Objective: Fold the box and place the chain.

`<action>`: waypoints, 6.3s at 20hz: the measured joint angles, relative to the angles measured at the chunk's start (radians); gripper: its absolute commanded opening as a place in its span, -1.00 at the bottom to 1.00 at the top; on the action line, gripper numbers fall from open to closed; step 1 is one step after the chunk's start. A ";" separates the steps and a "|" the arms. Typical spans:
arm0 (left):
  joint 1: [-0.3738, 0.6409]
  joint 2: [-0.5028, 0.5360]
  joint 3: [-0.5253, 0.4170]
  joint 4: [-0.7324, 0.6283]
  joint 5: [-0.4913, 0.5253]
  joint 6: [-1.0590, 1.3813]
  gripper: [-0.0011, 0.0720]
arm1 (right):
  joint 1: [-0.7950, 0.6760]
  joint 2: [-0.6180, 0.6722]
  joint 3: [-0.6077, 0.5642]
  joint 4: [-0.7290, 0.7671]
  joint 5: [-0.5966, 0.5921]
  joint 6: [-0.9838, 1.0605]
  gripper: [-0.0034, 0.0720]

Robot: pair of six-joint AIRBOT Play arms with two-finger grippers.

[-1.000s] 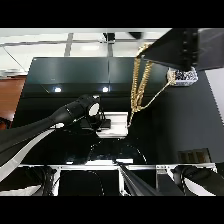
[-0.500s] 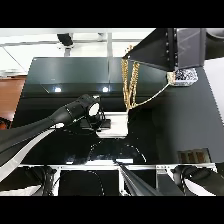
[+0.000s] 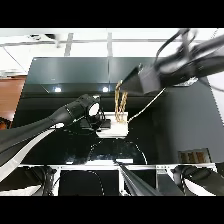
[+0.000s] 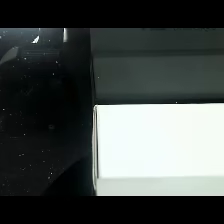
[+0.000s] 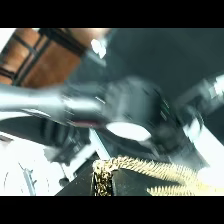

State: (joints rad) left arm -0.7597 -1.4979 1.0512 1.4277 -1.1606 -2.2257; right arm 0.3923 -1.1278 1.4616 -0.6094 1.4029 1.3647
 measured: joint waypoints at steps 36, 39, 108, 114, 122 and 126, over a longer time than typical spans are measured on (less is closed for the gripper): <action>0.000 0.000 0.000 0.000 0.000 0.000 -0.89 | -0.378 -0.532 -0.204 -0.950 -0.694 0.599 0.56; 0.000 0.000 0.000 0.000 -0.001 0.000 -0.89 | -0.380 -0.563 -0.174 -0.967 -0.681 0.607 -0.83; 0.000 0.000 0.000 0.000 0.000 0.000 -0.89 | 0.041 0.098 -0.577 -0.048 -0.381 -0.077 -0.16; 0.000 0.000 0.000 0.000 0.000 0.000 -0.88 | -0.090 0.097 -0.584 -0.213 -0.305 -0.085 -0.26; 0.000 0.000 0.000 0.000 0.003 0.000 -0.89 | -0.157 0.095 -0.785 -0.371 -0.518 -0.258 0.89; 0.000 0.000 0.000 0.000 0.003 0.000 -0.88 | -0.159 0.089 -0.845 -0.387 -0.581 -0.475 0.89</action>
State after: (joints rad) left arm -0.7597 -1.4979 1.0508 1.4277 -1.1572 -2.2257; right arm 0.2329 -1.0389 0.6170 -0.9966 0.8223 0.8898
